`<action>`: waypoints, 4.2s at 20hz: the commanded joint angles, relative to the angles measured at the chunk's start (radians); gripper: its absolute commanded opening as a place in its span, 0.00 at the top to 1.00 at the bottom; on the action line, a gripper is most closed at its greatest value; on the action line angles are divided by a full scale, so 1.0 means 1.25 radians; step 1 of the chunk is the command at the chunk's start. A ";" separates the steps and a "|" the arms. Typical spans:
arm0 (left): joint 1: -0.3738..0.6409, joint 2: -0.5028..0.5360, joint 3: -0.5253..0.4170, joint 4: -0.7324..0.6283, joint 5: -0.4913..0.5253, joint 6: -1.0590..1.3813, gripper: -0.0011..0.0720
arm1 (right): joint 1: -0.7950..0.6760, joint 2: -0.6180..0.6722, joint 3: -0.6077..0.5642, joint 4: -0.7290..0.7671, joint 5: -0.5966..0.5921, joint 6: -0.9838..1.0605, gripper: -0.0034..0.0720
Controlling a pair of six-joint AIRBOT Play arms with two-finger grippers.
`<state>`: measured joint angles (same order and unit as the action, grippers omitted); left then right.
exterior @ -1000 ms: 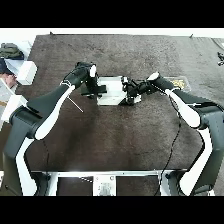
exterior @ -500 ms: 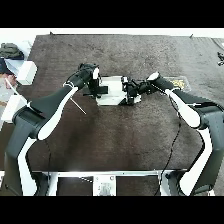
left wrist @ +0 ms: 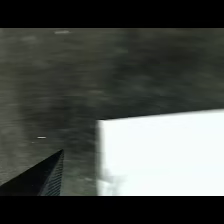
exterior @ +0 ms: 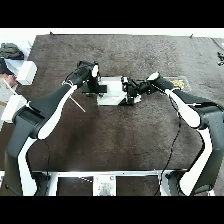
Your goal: Fold the box and place the chain.
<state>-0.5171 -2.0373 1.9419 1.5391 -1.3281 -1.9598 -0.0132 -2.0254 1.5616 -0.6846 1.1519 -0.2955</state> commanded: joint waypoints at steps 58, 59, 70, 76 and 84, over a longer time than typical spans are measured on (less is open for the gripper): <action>0.309 0.016 -0.323 -0.902 0.027 1.925 0.00 | 0.000 -0.001 0.000 0.000 0.000 0.001 0.67; 0.303 0.016 -0.323 -0.902 0.029 1.924 0.00 | 0.000 -0.001 0.000 0.000 0.001 0.001 0.67; 0.291 0.016 -0.323 -0.849 0.031 1.889 0.00 | 0.000 -0.001 0.000 0.000 0.000 0.001 0.67; 0.256 0.006 -0.323 -0.862 0.112 1.889 0.00 | 0.000 -0.001 0.000 0.000 0.000 0.001 0.67; 0.240 -0.009 -0.324 -0.876 0.185 1.910 0.03 | 0.000 -0.001 0.000 0.000 0.001 0.001 0.67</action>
<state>-0.2108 -2.0434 1.5364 0.4480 -1.1568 0.4194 -0.0147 -2.0254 1.5616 -0.6846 1.1519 -0.2932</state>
